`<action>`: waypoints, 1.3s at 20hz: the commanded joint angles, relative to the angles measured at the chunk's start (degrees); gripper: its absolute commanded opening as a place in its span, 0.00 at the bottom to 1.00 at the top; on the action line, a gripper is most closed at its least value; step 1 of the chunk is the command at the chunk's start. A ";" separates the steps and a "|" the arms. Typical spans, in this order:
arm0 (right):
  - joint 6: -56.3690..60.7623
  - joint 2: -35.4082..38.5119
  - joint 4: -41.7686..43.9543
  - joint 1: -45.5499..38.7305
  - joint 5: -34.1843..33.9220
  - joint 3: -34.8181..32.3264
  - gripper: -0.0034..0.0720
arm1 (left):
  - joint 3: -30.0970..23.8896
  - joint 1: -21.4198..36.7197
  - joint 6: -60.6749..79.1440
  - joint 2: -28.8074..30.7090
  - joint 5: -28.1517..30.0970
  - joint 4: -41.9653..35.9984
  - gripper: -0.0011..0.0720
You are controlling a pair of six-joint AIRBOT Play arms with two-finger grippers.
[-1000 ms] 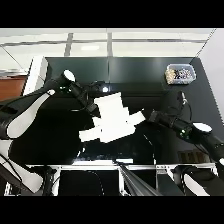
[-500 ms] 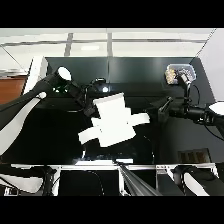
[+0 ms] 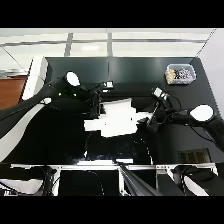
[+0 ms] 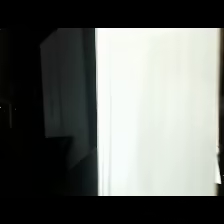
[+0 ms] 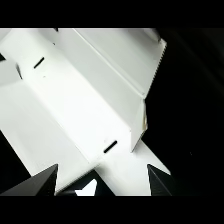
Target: Fold the box and place the chain.
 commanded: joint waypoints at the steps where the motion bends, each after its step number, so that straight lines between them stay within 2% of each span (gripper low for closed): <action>1: -3.08 -0.44 -6.25 3.67 -1.73 -2.05 0.88 | -0.04 -1.95 1.66 -0.24 0.85 3.52 0.05; 3: -3.41 -0.44 -9.75 5.81 -2.23 -2.71 0.88 | -0.04 -2.49 1.66 -0.87 0.04 3.41 0.05; 9: -6.99 -2.84 -12.87 12.33 -3.72 -2.71 0.88 | 0.11 -3.06 1.66 -1.81 -2.40 3.76 0.05; 14: -15.82 -4.57 -14.40 12.90 -3.41 -2.71 0.88 | 0.22 -3.04 1.66 -1.84 -2.47 3.87 0.05; 26: -15.80 -5.20 -18.95 12.90 -0.35 -2.71 0.88 | 0.22 -3.04 1.66 -1.84 -2.29 3.87 0.05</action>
